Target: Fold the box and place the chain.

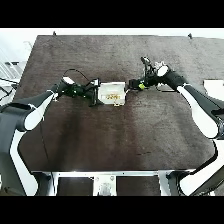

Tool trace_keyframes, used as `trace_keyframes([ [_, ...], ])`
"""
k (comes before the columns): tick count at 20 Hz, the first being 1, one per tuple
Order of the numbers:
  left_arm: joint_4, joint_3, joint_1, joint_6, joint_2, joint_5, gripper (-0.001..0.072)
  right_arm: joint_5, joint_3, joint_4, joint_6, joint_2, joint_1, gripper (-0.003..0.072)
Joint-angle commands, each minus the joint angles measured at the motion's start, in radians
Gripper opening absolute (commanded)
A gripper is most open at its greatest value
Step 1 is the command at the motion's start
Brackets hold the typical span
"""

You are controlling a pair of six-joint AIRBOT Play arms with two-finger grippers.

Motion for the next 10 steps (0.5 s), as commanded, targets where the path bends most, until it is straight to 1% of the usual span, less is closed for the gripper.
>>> trace_keyframes([
  [1,0.000,0.000,0.000,0.000,0.000,-0.006,0.0345,0.076,0.032,-0.037,-0.013,-0.010,-0.017,0.0378],
  [3,0.000,0.000,0.000,0.001,0.000,-0.005,0.0345,0.083,0.037,-0.038,0.034,-0.010,-0.016,0.0365],
  [4,0.000,0.000,0.000,0.000,0.000,-0.006,0.0345,0.077,0.037,-0.040,0.034,-0.011,-0.011,0.0370],
  [5,0.000,0.000,0.000,0.000,0.000,-0.006,0.0346,0.072,0.037,-0.041,0.034,-0.011,-0.005,0.0397],
  [6,0.000,0.000,0.000,0.000,0.000,-0.006,0.0346,0.072,0.037,-0.048,0.034,-0.011,-0.003,0.0460],
  [10,0.000,0.000,0.000,0.000,0.000,-0.006,0.0346,0.071,0.038,-0.126,0.122,-0.012,0.011,0.0474],
])
